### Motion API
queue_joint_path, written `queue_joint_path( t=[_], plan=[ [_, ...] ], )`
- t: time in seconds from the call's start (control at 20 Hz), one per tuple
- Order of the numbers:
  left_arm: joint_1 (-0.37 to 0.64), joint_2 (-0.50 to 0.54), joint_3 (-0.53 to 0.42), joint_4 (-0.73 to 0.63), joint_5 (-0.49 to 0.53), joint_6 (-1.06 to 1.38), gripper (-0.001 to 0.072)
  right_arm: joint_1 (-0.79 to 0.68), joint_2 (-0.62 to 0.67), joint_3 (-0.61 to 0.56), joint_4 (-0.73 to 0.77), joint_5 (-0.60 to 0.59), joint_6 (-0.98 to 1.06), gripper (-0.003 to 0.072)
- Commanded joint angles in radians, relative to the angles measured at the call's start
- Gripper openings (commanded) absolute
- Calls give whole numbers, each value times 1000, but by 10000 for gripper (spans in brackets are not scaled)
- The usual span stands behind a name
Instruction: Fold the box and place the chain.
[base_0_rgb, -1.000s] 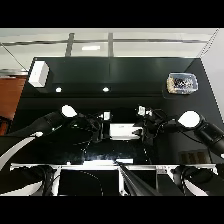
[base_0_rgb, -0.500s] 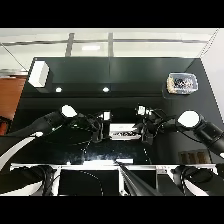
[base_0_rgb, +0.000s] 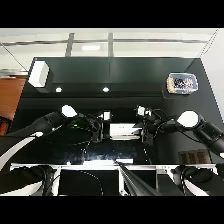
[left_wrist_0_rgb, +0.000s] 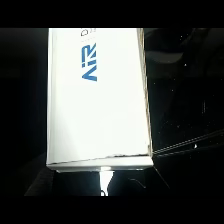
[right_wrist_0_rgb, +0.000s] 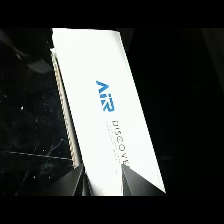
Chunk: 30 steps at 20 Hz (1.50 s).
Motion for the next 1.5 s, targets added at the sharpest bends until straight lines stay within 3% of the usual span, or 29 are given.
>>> queue_joint_path(
  t=[0.0,0.75,1.05,1.1,1.15,1.3,1.45],
  plan=[
    [0,0,1,2,-1,-1,261,1,0,0,3,-1,2,298],
    [0,0,1,2,0,-1,261,1,-42,4,11,19,26,299],
    [0,0,1,2,0,-1,261,-76,-41,119,8,278,330,296],
    [0,0,1,2,0,-1,261,-113,-41,130,11,317,395,244],
    [0,0,1,2,1,-1,261,-149,-42,131,10,323,445,39],
    [0,0,1,2,3,-1,262,-214,-46,97,58,183,751,9],
    [0,0,1,2,3,-1,261,-214,-106,33,265,242,797,8]
  ],
)
